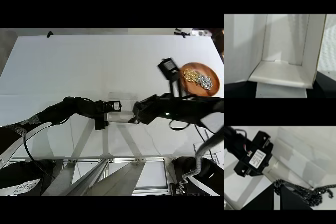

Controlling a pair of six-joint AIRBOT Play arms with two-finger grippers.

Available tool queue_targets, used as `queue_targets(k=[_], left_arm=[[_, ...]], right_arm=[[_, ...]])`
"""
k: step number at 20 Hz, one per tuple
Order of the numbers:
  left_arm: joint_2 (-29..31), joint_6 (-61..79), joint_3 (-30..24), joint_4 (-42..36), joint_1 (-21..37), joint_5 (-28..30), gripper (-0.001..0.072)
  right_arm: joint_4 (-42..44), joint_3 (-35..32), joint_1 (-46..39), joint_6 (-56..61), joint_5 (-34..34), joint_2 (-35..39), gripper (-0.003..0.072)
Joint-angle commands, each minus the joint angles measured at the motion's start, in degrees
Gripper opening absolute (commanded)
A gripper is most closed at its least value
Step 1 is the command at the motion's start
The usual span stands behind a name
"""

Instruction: Fold the box and place the chain.

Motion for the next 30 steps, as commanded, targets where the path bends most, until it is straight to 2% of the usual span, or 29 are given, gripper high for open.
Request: queue_targets(k=[1, 14, 15, 16, 17, 18, 23, 27, 30], left_arm=[[0.0, 0.0, 0.0, 0.0, 0.0, 0.0, 0.0396], [0.0, 0.0, 0.0, 0.0, 0.0, 0.0, 0.0396], [0.0, 0.0, 0.0, 0.0, 0.0, 0.0, 0.0396], [0.0, 0.0, 0.0, 0.0, 0.0, 0.0, 0.0396], [0.0, 0.0, 0.0, 0.0, 0.0, 0.0, 0.0396], [0.0, 0.0, 0.0, 0.0, 0.0, 0.0, 0.0396], [0.0, 0.0, 0.0, 0.0, 0.0, 0.0, 0.0396], [0.0, 0.0, 0.0, 0.0, 0.0, 0.0, 0.0396], [0.0, 0.0, 0.0, 0.0, 0.0, 0.0, 0.0396]], right_arm=[[0.7, -0.9, 3.3, 0.0, -4.1, -7.8, 0.0017], [5.3, -1.0, 3.2, 3.0, -6.1, -25.7, 0.0021], [5.3, -1.0, 3.2, 3.0, -6.3, -25.8, 0.0049], [5.4, -1.0, 3.2, 3.0, -6.7, -25.7, 0.0172], [5.4, -1.0, 3.2, 3.0, -7.1, -25.6, 0.0284], [5.4, -1.0, 3.1, 3.0, -7.3, -25.2, 0.0296], [4.7, -1.0, -0.7, 1.8, -4.3, -18.9, 0.0295], [-1.2, -1.0, -9.0, -0.9, 6.1, -8.8, 0.0293], [-1.4, -1.0, -17.1, -14.1, 15.5, -4.9, 0.0290]])
